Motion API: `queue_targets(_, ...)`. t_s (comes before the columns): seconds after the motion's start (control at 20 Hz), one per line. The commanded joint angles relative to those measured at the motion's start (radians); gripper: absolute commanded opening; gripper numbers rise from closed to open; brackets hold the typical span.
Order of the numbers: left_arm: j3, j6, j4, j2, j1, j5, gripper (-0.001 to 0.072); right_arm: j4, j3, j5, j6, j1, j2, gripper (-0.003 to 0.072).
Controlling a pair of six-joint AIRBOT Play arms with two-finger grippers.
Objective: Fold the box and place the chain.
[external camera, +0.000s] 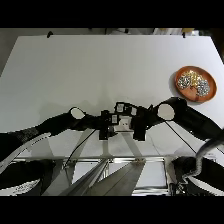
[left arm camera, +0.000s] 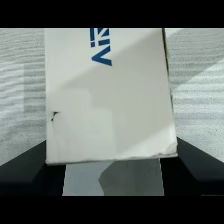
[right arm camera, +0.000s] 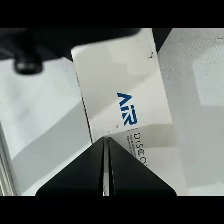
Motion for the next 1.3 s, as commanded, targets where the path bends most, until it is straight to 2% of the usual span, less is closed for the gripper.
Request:
queue_targets(0.0,0.0,0.0,0.0,0.001,0.0,0.001,0.0201,0.011,-0.021,-0.026,0.001,0.0,-0.001,0.0022)
queue_targets(0.6,0.0,0.0,0.0,0.001,0.0,0.001,0.0201,0.018,-0.073,-0.061,0.025,-0.001,0.001,0.0018)
queue_targets(0.75,0.0,0.0,0.0,0.001,0.0,0.001,0.0201,0.014,-0.071,-0.062,0.06,-0.019,0.048,0.0018)
queue_targets(0.9,0.0,0.0,0.0,0.001,0.0,0.001,0.0201,-0.019,-0.065,-0.02,0.201,-0.116,0.153,0.0018)
queue_targets(1.0,0.0,0.0,0.0,0.001,0.0,0.001,0.0201,-0.093,-0.066,0.08,0.323,-0.21,0.217,0.0018)
queue_targets(1.15,0.0,0.0,0.0,0.001,0.0,0.001,0.0201,-0.242,-0.073,0.227,0.512,-0.364,0.238,0.0017)
queue_targets(1.25,0.0,0.0,0.0,0.001,0.0,0.001,0.0201,-0.304,-0.108,0.23,0.584,-0.454,0.238,0.0017)
